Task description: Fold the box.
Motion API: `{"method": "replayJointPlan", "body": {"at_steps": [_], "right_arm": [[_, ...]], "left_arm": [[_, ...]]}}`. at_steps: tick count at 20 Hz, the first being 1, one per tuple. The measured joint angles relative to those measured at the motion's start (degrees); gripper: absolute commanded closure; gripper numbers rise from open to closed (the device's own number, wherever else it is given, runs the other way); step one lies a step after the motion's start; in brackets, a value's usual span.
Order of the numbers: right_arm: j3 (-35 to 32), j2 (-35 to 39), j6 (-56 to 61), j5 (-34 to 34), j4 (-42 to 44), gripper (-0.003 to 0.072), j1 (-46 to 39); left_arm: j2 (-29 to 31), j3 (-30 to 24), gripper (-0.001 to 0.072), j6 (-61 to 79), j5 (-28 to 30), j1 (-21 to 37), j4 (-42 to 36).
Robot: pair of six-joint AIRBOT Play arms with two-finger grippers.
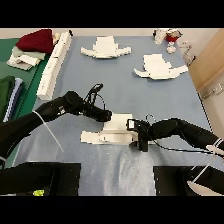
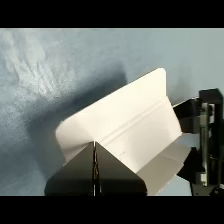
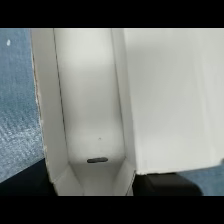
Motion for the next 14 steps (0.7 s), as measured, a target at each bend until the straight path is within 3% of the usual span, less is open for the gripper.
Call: {"method": "replayJointPlan", "body": {"at_steps": [3, 7, 9, 14], "right_arm": [[0.0, 0.0, 0.0, 0.0, 0.0, 0.0156, 0.0], [0.0, 0.0, 0.0, 0.0, 0.0, 0.0156, 0.0], [0.0, 0.0, 0.0, 0.0, 0.0, 0.0156, 0.0], [0.0, 0.0, 0.0, 0.0, 0.0, 0.0156, 0.0]], "left_arm": [[5.3, 0.9, 0.0697, 5.2, -1.2, 0.0, 0.0], [12.4, 1.2, 0.0700, 12.4, -9.7, -0.7, 1.8], [15.9, 1.1, 0.0700, 12.6, -13.9, -2.7, 5.7], [23.5, 0.5, 0.0699, 10.8, -17.1, -10.0, 18.0]]}}
